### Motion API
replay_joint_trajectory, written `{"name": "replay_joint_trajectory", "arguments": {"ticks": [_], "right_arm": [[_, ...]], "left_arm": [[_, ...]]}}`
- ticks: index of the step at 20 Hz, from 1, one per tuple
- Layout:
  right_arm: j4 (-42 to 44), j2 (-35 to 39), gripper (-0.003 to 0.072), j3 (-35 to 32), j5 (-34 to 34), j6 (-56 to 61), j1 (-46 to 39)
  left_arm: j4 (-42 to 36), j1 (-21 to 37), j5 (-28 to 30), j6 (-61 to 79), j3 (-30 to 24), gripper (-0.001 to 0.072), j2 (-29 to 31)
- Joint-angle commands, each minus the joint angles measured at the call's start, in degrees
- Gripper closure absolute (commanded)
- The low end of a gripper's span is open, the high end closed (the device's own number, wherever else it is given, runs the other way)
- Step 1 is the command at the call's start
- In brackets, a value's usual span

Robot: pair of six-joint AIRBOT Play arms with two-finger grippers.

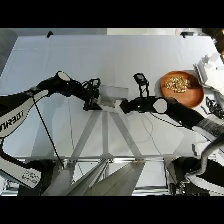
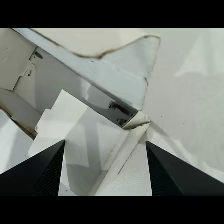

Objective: Fold the box and place the chain.

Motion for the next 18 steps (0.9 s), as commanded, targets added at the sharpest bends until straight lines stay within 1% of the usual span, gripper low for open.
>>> {"name": "replay_joint_trajectory", "arguments": {"ticks": [1,4,8,10,13,18], "right_arm": [[-2.38,-0.72,0.0131,0.63,0.79,6.25,-0.02],[-2.43,-1.22,0.0131,2.05,0.59,10.19,-0.04],[-2.89,-1.44,0.0136,2.71,-0.81,11.13,-0.04],[-4.96,-1.51,0.014,2.71,-0.85,13.09,-0.04],[-11.06,-1.81,0.014,2.71,-1.4,18.64,-0.04],[-12.22,-1.81,0.014,2.73,-1.11,18.84,-0.04]], "left_arm": [[0.0,0.04,0.09,0.0,-0.02,0.0319,0.02],[0.0,0.04,0.09,0.0,-0.02,0.0319,0.02],[0.0,0.04,0.09,0.0,-0.02,0.0319,0.02],[0.0,0.04,0.09,0.0,-0.02,0.0319,0.02],[0.0,0.04,0.09,0.0,-0.02,0.0319,0.02],[0.0,0.04,0.09,0.0,-0.02,0.0319,0.02]]}}
